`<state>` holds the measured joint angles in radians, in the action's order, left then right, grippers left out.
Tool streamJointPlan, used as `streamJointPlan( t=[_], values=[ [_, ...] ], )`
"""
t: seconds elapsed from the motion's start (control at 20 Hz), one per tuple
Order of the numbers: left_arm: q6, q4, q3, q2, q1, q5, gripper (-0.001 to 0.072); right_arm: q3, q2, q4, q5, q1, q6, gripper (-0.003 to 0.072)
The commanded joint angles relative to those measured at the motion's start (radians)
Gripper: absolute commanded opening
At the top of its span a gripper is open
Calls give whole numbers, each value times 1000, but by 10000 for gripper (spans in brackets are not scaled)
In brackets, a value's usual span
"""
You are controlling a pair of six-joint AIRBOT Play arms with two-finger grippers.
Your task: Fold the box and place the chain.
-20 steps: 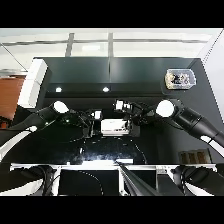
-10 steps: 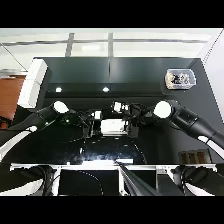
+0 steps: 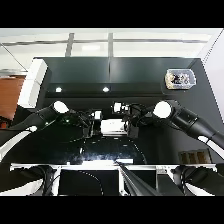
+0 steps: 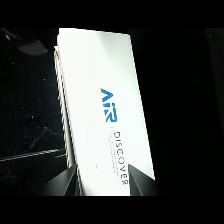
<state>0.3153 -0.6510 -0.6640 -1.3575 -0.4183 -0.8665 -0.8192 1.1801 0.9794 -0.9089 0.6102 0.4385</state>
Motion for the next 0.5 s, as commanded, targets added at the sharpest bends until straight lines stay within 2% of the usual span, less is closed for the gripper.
streamJointPlan(
  t=[0.0, 0.45],
  values=[
    [0, 0, 0, 0, 0, 0, 506, 2, 1, -3, -10, 1, 4, 359],
    [0, 0, 0, 0, 0, 0, 507, 13, -6, -2, -3, 0, 7, 377]
  ],
)
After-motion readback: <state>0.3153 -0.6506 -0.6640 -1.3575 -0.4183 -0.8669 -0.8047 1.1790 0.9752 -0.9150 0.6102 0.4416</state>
